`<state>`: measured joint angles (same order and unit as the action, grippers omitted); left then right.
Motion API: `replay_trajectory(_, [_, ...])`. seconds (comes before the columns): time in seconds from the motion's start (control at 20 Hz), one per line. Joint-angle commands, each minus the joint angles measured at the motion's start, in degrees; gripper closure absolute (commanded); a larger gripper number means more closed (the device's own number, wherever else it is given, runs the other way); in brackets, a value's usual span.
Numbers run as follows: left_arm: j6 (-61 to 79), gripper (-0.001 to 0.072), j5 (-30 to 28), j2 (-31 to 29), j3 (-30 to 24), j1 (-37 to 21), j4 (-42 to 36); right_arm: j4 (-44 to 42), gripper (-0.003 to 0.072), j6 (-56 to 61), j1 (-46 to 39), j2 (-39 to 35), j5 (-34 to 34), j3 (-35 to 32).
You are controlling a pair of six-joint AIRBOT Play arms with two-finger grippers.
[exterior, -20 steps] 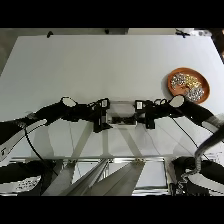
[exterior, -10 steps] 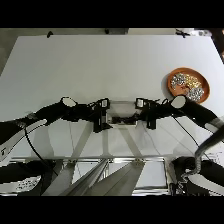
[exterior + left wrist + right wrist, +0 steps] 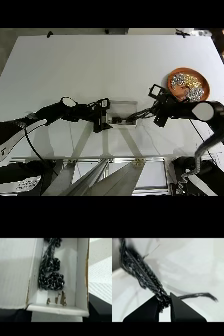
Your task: Fold the box and place the chain.
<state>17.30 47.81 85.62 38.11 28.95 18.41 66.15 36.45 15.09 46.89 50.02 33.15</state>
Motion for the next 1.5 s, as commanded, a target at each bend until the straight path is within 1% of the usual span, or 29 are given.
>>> replay_trajectory(0.0, [0.02,0.0696,-0.02,-0.04,0.07,-0.04,0.02,-3.43,0.0677,12.66,1.16,-7.85,0.46,0.02])
replay_trajectory(0.1, [0.02,0.0696,-0.02,-0.04,0.07,-0.04,0.04,-8.83,0.0677,12.68,4.37,-8.79,-1.07,0.02])
replay_trajectory(0.3, [0.02,0.0696,0.0,-0.04,0.07,-0.04,0.02,-19.58,0.0677,12.66,13.33,-6.88,-10.38,0.04])
replay_trajectory(0.5, [0.02,0.0696,0.0,-0.04,0.07,-0.04,0.02,-26.62,0.0677,12.66,20.46,-1.84,-20.06,0.13])
replay_trajectory(0.65, [0.04,0.0696,-0.02,-0.04,0.07,-0.04,0.02,-29.53,0.0677,12.66,23.54,3.43,-23.1,0.13])
replay_trajectory(0.85, [0.02,0.0696,-0.02,-0.04,0.07,-0.04,0.02,-29.53,0.0675,12.68,24.96,11.82,-23.93,0.13])
replay_trajectory(0.9, [0.02,0.0696,-0.02,-0.04,0.07,-0.04,0.04,-29.51,0.0629,12.68,24.94,13.84,-23.93,0.13])
replay_trajectory(0.95, [0.02,0.0696,-0.02,-0.04,0.07,-0.04,0.02,-29.53,0.0507,12.76,24.96,15.37,-23.91,0.13])
replay_trajectory(1.0, [0.02,0.0696,-0.02,-0.04,0.07,-0.04,0.02,-29.51,0.0442,13.33,24.96,16.41,-23.91,0.13])
replay_trajectory(1.05, [0.02,0.0696,-0.02,-0.04,0.07,-0.04,0.02,-29.53,0.0442,13.35,24.94,16.57,-23.91,0.13])
replay_trajectory(1.15, [0.02,0.0696,0.0,-0.04,0.07,-0.04,0.02,-29.57,0.0443,17.09,24.65,15.5,-23.85,0.13])
replay_trajectory(1.25, [0.02,0.0696,-0.02,-0.04,0.07,-0.04,0.04,-29.22,0.045,19.98,23.43,12.57,-22.64,0.13])
replay_trajectory(1.35, [0.02,0.0696,-0.02,-0.04,0.07,-0.04,0.02,-28.11,0.045,20.11,20.72,7.54,-20.0,0.13])
replay_trajectory(1.45, [0.02,0.0696,0.0,-0.04,0.07,-0.04,0.02,-23.32,0.045,20.09,16.02,1.16,-14.62,0.13])
